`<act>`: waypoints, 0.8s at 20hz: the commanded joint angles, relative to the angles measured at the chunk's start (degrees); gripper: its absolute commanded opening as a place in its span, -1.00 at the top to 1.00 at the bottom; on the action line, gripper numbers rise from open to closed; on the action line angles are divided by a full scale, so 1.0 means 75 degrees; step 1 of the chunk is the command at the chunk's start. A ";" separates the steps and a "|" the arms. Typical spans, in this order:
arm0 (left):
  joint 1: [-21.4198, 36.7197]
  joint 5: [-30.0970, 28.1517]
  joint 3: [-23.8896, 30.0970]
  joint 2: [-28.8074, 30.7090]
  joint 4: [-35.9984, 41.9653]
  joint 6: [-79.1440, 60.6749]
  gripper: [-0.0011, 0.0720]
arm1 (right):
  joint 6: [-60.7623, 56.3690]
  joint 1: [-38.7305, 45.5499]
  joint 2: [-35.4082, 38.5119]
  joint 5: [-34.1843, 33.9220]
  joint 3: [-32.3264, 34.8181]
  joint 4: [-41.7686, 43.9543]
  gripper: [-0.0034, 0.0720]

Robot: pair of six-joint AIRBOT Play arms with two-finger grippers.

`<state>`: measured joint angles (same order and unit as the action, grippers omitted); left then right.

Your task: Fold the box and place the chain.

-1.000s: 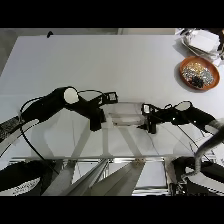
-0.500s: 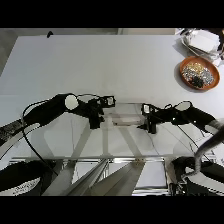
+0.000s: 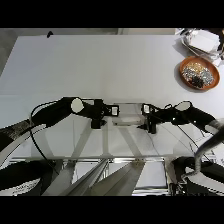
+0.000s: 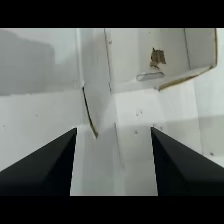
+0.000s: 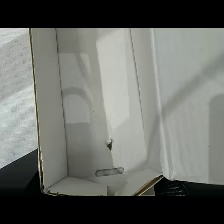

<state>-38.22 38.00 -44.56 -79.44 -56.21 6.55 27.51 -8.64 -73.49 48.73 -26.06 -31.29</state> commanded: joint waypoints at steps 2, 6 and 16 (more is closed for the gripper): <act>-0.0259 -0.0268 0.0003 -0.0111 0.0050 -0.0154 -0.34 | -0.0003 0.0006 0.0006 0.0003 -0.0003 0.0003 0.06; -0.0367 0.0242 0.0003 -0.0111 0.0163 -0.0160 0.41 | -0.0003 0.0003 0.0006 0.0000 -0.0003 0.0003 0.06; -0.0699 -0.0959 0.0003 -0.0105 0.0871 -0.0219 0.66 | -0.0003 0.0003 0.0006 0.0000 -0.0003 0.0003 0.06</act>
<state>-42.63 34.50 -44.56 -80.23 -51.37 5.04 27.49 -8.62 -73.49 48.75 -26.06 -31.27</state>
